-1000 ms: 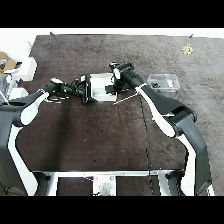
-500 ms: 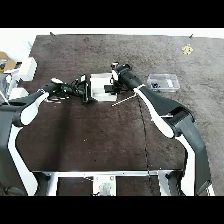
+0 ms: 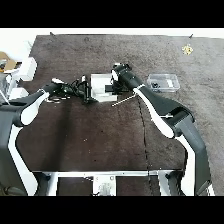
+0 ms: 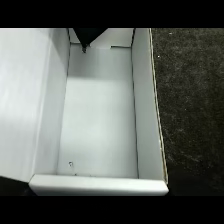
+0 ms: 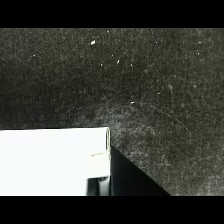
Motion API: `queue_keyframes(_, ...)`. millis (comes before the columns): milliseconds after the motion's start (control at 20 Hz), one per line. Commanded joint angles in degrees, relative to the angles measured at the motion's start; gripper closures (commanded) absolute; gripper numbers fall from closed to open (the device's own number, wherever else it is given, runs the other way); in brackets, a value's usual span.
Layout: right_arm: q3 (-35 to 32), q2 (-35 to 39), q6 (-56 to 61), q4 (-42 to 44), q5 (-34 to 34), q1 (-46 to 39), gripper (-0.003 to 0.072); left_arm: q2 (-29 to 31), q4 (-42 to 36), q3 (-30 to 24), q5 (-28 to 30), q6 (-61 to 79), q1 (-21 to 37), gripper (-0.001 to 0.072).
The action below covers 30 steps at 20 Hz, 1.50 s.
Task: Fold the box and place the chain.
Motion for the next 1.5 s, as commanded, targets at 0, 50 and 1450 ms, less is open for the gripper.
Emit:
queue_keyframes(0, 0.0, 0.0, 0.9, -0.4, -0.2, 0.0, 0.0663, 0.0, 0.0, 0.0, 0.0, 0.0, 0.1, 0.0485)
queue_keyframes(50, 0.0, 0.0, 0.8, -0.4, -0.1, 0.0, 0.0525, 0.0, 0.0, 0.0, 0.0, -0.1, 0.1, 0.0485)
queue_keyframes(1450, -14.0, 20.0, -33.0, 7.8, -10.2, -31.3, 0.0479, 0.0, 0.0, 0.0, 0.1, 0.0, 0.1, 0.0485)
